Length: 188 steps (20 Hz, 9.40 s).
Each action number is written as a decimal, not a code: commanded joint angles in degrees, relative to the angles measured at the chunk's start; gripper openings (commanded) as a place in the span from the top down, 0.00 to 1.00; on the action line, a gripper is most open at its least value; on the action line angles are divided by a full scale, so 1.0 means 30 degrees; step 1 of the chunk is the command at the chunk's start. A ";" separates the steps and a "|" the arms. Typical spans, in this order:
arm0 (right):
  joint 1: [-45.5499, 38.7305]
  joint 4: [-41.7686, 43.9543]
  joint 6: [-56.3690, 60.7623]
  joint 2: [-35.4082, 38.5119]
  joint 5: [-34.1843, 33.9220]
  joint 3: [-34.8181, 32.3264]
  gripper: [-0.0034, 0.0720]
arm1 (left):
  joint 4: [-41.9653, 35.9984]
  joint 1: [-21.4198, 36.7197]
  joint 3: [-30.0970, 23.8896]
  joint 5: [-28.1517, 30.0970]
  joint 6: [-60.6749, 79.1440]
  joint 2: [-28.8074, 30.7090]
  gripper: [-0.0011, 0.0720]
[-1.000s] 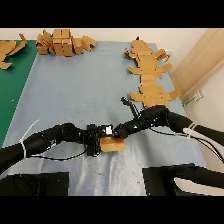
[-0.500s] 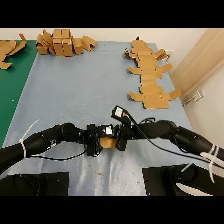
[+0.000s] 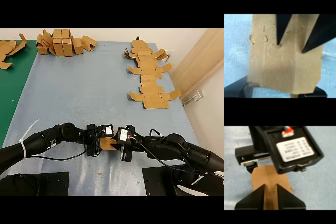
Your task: Fold the box.
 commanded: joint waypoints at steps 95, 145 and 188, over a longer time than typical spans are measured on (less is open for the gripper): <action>0.0860 -0.0029 3.0665 0.4386 0.6455 -0.5311 0.95 | 0.0000 0.0000 0.0015 0.0000 0.0000 0.0015 0.22; -0.5697 -0.8735 3.7040 0.5756 -0.0459 -0.2266 0.95 | 0.6717 1.9387 1.8083 -0.1239 -1.7646 -1.3238 0.22; -0.8000 -0.4386 2.1551 -0.8145 -0.9435 1.2021 0.95 | 0.7868 0.7949 1.1081 -1.1453 -2.2185 -0.0576 0.97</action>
